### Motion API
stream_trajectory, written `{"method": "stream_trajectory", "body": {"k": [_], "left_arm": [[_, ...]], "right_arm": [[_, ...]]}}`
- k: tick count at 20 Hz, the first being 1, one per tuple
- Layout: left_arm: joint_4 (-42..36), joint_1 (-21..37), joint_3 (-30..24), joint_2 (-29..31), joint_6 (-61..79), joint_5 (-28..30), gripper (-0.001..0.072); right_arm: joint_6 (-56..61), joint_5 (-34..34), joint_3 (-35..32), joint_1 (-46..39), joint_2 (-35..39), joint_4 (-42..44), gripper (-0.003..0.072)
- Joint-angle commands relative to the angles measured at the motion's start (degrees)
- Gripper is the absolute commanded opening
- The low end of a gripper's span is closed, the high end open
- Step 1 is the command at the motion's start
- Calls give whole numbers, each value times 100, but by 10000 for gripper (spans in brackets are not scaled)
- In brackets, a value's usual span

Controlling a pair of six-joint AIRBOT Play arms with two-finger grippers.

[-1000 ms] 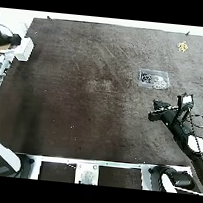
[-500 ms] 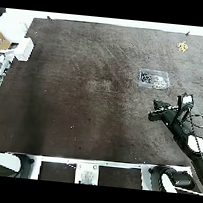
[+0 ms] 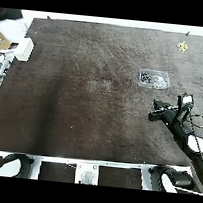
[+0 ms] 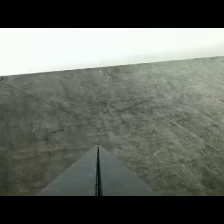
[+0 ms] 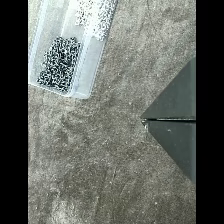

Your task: Fold the box and place the chain.

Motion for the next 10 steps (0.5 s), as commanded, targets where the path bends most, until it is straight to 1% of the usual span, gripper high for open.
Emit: {"method": "stream_trajectory", "body": {"k": [1,3,5,7,10], "left_arm": [[-212,-745,-2022,1309,612,1576,5],[-210,-1250,-3075,2006,713,2369,5],[-210,-1714,-4017,2658,752,3119,5],[-195,-2164,-4833,3276,750,3797,6],[-149,-2850,-5807,4089,750,4747,6]], "right_arm": [[0,2,-2,4,2,0,2],[0,2,-2,4,2,0,2],[0,2,-2,4,2,0,2],[0,2,-2,4,2,0,2],[0,2,-2,4,2,0,2]]}}
